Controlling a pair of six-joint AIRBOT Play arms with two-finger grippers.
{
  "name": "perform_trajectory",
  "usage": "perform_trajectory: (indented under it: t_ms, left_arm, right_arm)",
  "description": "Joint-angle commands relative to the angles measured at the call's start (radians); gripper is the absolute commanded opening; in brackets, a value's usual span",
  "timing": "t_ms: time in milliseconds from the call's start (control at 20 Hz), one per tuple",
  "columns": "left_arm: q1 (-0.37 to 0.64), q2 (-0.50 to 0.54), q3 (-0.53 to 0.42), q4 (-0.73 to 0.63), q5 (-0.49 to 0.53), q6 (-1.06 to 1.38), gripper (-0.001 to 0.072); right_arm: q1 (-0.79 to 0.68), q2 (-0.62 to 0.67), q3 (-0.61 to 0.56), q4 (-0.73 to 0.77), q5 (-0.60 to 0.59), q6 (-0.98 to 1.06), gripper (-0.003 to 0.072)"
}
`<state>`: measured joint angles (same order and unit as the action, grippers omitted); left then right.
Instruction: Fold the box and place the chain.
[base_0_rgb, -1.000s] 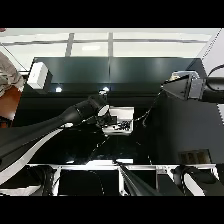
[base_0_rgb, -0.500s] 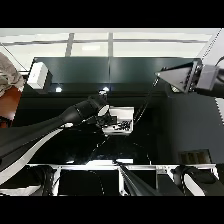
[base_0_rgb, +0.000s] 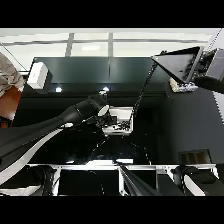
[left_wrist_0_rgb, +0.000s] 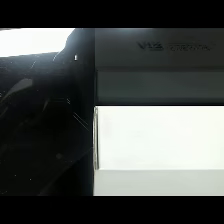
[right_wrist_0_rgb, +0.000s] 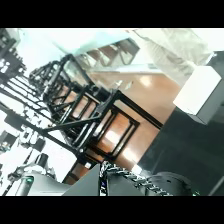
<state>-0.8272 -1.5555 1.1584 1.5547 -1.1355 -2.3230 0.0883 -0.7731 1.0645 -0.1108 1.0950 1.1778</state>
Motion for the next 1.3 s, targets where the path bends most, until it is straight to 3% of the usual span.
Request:
perform_trajectory:
  t_ms: [0, 700, 1100, 1250]
  left_arm:
    - [0.001, 0.0, 0.0, 0.0, 0.001, 0.0, 0.0029]
    - [0.001, 0.0, 0.0, 0.0, 0.001, 0.0, 0.0029]
    - [0.001, 0.0, 0.0, 0.0, 0.001, 0.0, 0.0029]
    - [0.001, 0.0, 0.0, 0.0, 0.001, 0.0, 0.0029]
  right_arm:
    - [0.027, 0.0, 0.001, 0.006, -0.025, -0.005, 0.0016]
    - [0.042, 0.0, 0.003, 0.047, -0.035, -0.005, 0.0016]
    - [0.151, -0.028, 0.002, -0.412, -0.033, 0.157, 0.0016]
    - [0.151, -0.029, -0.04, -0.477, -0.029, 0.195, 0.0016]
